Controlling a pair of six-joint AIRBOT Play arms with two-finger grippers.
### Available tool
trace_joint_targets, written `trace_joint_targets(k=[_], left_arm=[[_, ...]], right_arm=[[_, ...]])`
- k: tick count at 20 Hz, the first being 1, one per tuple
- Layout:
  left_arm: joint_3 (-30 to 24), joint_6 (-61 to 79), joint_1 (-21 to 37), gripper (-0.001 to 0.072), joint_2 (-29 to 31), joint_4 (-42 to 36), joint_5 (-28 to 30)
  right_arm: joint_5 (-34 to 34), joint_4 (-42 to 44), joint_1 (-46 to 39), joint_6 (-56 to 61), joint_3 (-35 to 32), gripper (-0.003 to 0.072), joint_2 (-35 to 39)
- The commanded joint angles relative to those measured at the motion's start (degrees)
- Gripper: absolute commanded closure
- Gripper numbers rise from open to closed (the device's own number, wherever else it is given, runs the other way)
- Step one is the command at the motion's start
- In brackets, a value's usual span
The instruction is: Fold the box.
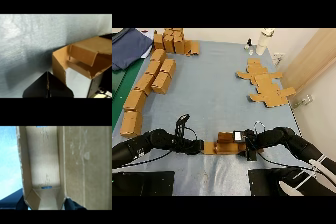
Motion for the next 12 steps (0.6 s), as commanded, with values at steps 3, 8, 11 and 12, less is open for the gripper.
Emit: trace_joint_targets(k=[3,8,11,12], left_arm=[[-0.04,2.25,-3.50,0.0698,-0.44,-7.04,4.26],[0.83,2.36,-6.16,0.0695,-1.07,-10.23,7.17],[2.97,3.39,-6.12,0.0694,-0.66,-10.19,6.51],[3.32,3.39,-6.12,0.0694,-0.63,-10.19,6.54]], right_arm=[[0.02,0.02,0.02,0.02,0.00,0.0174,0.02],[0.02,0.02,0.02,0.02,0.00,0.0174,0.02],[0.02,0.02,0.02,0.02,0.00,0.0174,0.02],[0.02,0.02,0.02,0.02,0.00,0.0174,0.02]])
